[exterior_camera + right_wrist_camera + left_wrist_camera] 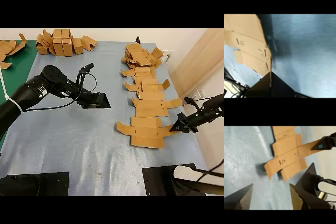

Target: Fold the box.

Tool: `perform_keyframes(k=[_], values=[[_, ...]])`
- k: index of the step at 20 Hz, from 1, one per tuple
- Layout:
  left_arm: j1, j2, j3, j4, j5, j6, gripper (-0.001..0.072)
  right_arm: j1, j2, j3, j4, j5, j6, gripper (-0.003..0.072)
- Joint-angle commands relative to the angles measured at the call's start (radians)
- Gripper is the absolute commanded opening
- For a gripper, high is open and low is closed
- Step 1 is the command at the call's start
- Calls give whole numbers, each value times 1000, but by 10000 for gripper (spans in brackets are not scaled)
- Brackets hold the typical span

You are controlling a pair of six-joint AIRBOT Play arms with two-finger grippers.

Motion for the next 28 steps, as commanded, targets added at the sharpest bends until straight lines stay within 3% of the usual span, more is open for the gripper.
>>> perform_keyframes(k=[1, 7, 11, 13, 14, 16, 17, 18, 19, 22, 24, 26, 28], values=[[23, -1, 0, -10, -66, 23, 706, 57, 151, -117, 60, 68, -9, 3], [103, 0, -84, 17, -134, 23, 705, 326, 273, -320, 120, 303, 92, 3], [151, 0, -189, 20, -134, 46, 705, 499, 273, -352, 120, 482, 154, 11], [174, -1, -227, 28, -134, 48, 705, 547, 262, -352, 120, 546, 176, 315], [183, 0, -239, 30, -134, 51, 705, 561, 249, -352, 120, 568, 176, 316], [197, -1, -248, 30, -135, 72, 705, 568, 216, -352, 120, 591, 175, 313], [201, -1, -248, 28, -135, 86, 705, 568, 200, -352, 121, 601, 174, 256], [202, -1, -248, 27, -136, 94, 682, 568, 189, -352, 124, 604, 171, 204], [202, -2, -248, 26, -136, 100, 601, 569, 181, -352, 140, 594, 159, 197], [202, -2, -248, 24, -133, 109, 597, 607, 180, -352, 217, 511, 90, 4], [209, -10, -247, 9, -134, 115, 597, 670, 181, -352, 335, 508, 3, 3], [236, -37, -247, -41, -151, 151, 597, 771, 182, -352, 444, 610, -76, 3], [273, -84, -247, -116, -202, 198, 597, 887, 182, -352, 457, 710, -117, 3]])
